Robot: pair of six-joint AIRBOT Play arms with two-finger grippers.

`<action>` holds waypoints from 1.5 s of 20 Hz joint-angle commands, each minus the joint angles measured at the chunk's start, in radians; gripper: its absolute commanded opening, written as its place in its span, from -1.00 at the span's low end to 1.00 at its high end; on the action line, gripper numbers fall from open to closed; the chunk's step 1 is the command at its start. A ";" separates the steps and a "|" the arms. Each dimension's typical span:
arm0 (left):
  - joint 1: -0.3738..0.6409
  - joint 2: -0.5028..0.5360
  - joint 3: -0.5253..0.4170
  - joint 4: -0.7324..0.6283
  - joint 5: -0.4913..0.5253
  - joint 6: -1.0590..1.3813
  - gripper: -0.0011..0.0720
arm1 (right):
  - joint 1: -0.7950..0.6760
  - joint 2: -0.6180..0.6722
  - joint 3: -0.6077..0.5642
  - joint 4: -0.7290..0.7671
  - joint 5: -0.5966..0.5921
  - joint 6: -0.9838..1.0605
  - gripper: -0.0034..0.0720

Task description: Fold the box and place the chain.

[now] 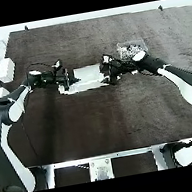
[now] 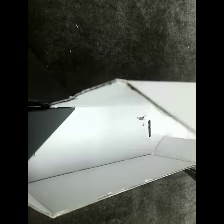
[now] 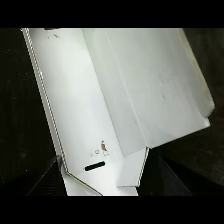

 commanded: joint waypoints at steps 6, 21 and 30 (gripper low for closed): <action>0.000 0.000 0.000 0.000 0.000 0.000 -0.91 | -0.057 -0.136 0.148 0.008 0.225 -0.002 1.00; 0.000 0.000 0.000 0.000 0.000 0.000 -0.91 | -0.048 -0.223 0.192 0.045 0.325 -0.051 1.00; 0.000 0.000 0.000 0.000 0.000 0.000 -0.91 | -0.028 -0.277 0.246 0.045 0.329 -0.066 1.00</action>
